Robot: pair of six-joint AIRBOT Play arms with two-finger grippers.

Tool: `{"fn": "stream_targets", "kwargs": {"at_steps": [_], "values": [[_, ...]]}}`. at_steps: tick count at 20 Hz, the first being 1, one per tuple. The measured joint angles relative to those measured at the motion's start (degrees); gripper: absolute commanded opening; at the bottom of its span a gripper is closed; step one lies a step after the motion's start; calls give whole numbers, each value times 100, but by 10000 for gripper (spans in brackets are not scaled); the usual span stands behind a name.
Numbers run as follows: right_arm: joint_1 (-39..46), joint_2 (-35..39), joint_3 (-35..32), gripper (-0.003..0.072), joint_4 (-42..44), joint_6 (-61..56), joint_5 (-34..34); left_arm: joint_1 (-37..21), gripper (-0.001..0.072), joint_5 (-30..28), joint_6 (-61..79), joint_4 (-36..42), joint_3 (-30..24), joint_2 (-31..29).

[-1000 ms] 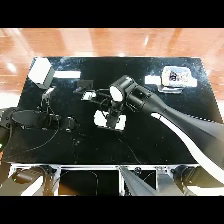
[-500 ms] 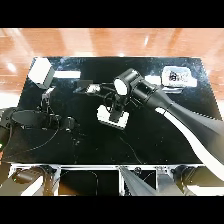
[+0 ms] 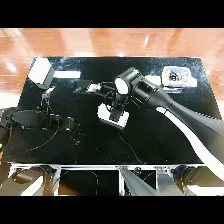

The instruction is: Fold the box and place the chain.

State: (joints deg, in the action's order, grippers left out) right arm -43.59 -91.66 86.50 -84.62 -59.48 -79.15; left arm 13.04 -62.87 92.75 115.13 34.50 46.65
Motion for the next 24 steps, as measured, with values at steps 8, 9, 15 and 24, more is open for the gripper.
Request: {"fn": "stream_targets", "kwargs": {"at_steps": [8,9,15,24], "values": [[0,0,0,134,-186,0,109,0,593,4,0,2,0,0],[0,0,0,134,-199,-2,120,-2,593,7,-2,0,0,0],[0,-2,0,432,-282,-52,278,0,592,11,0,0,0,0],[92,-122,0,504,-297,-411,426,0,592,15,-2,2,0,0]]}}
